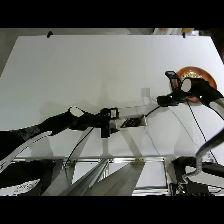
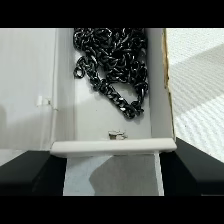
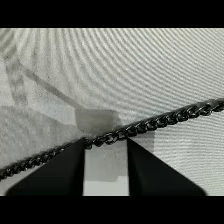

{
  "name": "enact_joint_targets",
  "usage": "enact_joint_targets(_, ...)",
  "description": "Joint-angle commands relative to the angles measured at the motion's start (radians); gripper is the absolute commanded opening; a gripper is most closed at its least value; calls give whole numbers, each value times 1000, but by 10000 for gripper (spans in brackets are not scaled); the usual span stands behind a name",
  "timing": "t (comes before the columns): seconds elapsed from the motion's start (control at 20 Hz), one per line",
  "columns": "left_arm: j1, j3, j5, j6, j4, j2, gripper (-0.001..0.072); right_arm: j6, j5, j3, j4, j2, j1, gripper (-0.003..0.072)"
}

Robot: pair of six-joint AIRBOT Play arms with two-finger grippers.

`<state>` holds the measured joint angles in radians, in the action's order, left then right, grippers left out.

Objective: Fold the box and place the chain.

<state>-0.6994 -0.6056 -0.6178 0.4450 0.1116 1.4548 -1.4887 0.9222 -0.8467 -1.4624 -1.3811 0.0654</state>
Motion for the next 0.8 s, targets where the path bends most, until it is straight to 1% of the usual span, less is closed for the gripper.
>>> enact_joint_targets(0.0, 0, 0, 0, 0, 0, 0, 370, 0, 26, 0, 1, -1, 0, 23)
enact_joint_targets(0.15, 0, 0, 0, 0, 0, 0, 370, 9, 36, 0, 0, 40, 0, 15)
enact_joint_targets(0.4, 0, 0, 0, 0, 0, 0, 370, 24, 98, 0, 19, 208, 0, 15)
enact_joint_targets(0.55, 0, 0, 0, 0, 0, 0, 370, 44, 150, 0, 100, 330, 0, 15)
enact_joint_targets(0.75, 0, 0, 0, 0, 0, 0, 370, 105, 222, 0, 255, 501, 0, 15)
